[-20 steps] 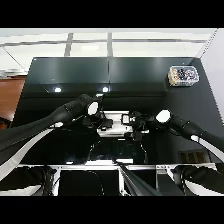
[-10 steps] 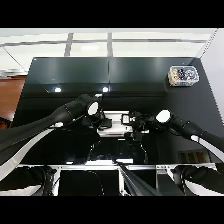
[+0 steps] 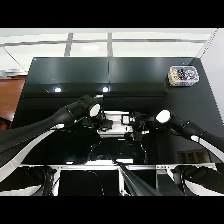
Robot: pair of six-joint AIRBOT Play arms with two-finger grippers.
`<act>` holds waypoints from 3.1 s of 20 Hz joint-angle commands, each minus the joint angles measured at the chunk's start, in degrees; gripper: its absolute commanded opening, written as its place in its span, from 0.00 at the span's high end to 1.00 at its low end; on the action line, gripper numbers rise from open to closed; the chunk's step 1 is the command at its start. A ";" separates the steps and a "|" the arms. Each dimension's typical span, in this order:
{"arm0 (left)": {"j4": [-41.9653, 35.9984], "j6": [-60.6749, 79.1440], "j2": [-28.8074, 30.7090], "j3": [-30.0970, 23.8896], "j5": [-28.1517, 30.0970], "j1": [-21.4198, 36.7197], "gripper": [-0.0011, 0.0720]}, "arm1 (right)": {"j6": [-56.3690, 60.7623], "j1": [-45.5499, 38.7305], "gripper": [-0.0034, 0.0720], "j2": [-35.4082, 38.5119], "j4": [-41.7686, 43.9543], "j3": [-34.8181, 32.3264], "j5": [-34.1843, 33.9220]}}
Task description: Fold the box and place the chain.
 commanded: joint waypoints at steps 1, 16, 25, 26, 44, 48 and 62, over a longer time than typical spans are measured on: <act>0.20 -1.33 0.02 0.02 0.24 -0.04 0.76 | 0.11 0.00 0.73 0.04 0.11 -0.02 -0.11; -0.07 -1.49 0.02 0.02 0.35 -0.09 0.95 | 2.69 0.00 0.54 0.15 0.09 0.02 0.52; -0.09 -1.49 0.11 0.13 0.28 -0.09 0.94 | 16.17 -3.34 0.00 9.62 -15.06 0.00 10.56; -0.07 -1.49 0.11 0.13 0.28 -0.09 0.94 | 15.54 -3.17 0.00 9.62 -13.42 0.00 10.34; -0.33 -1.44 0.11 0.13 0.17 -0.09 0.94 | 11.26 0.26 0.53 4.59 7.45 -0.02 4.61; -0.37 -1.46 0.11 0.13 0.07 -0.09 0.94 | 14.88 -0.09 0.71 4.76 6.27 0.00 5.60; -0.74 -4.31 0.09 0.13 -1.38 0.63 0.95 | 84.87 -43.95 0.93 17.29 -9.55 -8.66 26.12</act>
